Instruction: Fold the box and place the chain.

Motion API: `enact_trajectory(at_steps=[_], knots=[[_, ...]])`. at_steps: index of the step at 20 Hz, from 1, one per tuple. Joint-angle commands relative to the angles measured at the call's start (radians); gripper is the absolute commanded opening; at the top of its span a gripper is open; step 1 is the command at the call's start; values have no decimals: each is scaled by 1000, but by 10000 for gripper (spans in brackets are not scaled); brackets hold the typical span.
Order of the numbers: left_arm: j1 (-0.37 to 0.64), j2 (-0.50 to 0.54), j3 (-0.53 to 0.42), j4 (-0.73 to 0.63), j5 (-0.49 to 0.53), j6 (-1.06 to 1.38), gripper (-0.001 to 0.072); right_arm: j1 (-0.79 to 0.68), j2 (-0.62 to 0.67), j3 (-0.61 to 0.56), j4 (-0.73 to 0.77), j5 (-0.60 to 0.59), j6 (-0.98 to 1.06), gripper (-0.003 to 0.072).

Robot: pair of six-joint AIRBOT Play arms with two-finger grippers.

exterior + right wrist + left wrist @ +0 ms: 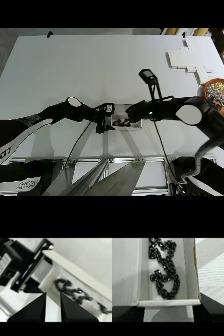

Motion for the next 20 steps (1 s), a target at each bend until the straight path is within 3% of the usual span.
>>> enact_trajectory(at_steps=[1,3,10,13,15,20], knots=[[0,0,0,0,0,0,36,-147,19,26,-105,120,-21,141],[0,0,0,0,0,0,36,-237,3,25,-208,172,-20,34],[0,0,0,0,0,0,36,-384,-123,-45,-292,201,-16,34],[0,0,0,0,0,0,36,-384,-199,-51,-342,201,28,63],[0,0,0,0,0,0,36,-384,-237,-51,-366,201,76,187],[0,0,0,0,0,0,36,-384,-304,-51,-369,194,90,196]])
